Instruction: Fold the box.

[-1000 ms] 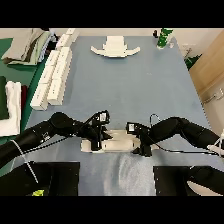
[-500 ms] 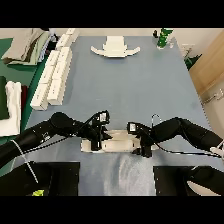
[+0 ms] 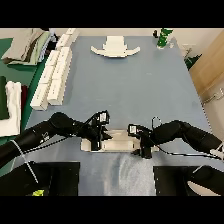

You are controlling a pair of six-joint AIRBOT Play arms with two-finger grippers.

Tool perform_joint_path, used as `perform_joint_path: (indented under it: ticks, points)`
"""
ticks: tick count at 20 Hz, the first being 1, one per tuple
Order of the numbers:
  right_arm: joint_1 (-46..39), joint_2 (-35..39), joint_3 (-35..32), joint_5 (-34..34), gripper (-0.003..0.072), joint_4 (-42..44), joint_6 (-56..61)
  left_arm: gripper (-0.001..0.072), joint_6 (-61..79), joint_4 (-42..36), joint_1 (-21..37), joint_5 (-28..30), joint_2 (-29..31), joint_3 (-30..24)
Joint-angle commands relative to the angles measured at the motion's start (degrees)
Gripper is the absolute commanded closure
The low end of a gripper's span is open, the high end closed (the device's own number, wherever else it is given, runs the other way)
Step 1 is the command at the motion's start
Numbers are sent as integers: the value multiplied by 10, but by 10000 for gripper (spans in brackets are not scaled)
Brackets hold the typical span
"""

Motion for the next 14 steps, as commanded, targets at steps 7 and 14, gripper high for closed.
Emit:
perform_joint_path:
  ticks: [7, 14]
  points:
    - [2, -13, -2, 6, 183, 1, -22, 695, 0, 0, 0, 0, 0, 0]
    - [2, -12, -1, 6, 181, -2, -21, 695, 0, 0, 0, 0, 0, 0]
